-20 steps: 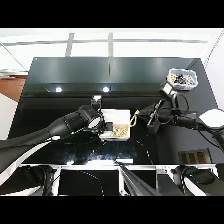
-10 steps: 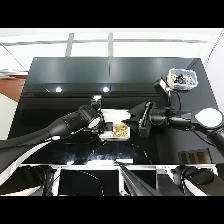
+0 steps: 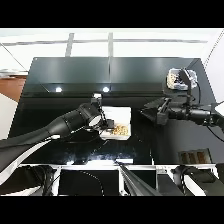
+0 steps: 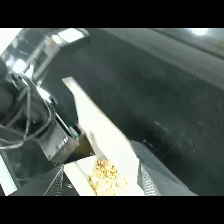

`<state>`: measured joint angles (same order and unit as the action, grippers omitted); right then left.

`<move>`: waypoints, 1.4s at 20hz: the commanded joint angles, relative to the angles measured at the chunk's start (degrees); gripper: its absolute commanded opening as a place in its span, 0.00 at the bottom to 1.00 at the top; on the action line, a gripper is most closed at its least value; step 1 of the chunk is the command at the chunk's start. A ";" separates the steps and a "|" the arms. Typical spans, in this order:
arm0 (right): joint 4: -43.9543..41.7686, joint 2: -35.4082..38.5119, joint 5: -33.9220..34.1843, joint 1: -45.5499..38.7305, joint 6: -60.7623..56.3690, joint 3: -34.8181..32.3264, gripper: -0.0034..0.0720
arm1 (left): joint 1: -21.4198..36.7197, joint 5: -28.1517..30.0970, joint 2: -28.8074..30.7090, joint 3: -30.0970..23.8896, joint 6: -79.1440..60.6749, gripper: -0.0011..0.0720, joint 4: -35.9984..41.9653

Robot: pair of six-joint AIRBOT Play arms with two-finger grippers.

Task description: Fold the box and place the chain.

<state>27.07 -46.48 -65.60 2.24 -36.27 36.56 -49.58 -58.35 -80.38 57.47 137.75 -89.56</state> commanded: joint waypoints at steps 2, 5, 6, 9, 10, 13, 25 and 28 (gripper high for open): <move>0.04 -0.02 -2.95 -2.97 -0.66 0.04 0.76 | 0.00 -5.62 1.40 4.02 -9.60 0.89 -0.46; 0.04 -0.02 -3.02 -2.97 -0.66 0.04 0.76 | 1.05 -11.26 5.55 4.13 -26.05 0.88 1.01; 0.07 -0.02 -2.99 -2.97 -0.66 0.04 0.76 | 2.45 -13.99 7.26 4.13 -33.48 0.88 3.48; 0.04 -0.02 -2.97 -2.97 -0.63 0.04 0.76 | 10.34 -17.86 14.40 1.66 -54.34 0.88 12.17; 0.02 -0.02 -2.97 -2.97 -0.63 0.04 0.76 | 13.99 -17.84 17.16 0.00 -59.84 0.88 14.69; 0.00 -0.02 -2.58 -2.97 -0.63 0.04 0.76 | 27.08 -18.16 24.92 -7.37 -75.49 0.88 22.49; 0.26 -0.02 -0.55 -2.95 -1.95 0.02 0.99 | 34.84 2.86 18.12 -28.11 -147.05 0.98 51.63; 0.24 -0.02 -0.31 -2.95 -1.92 0.02 0.98 | 34.51 2.69 12.96 -28.06 -155.45 0.98 58.45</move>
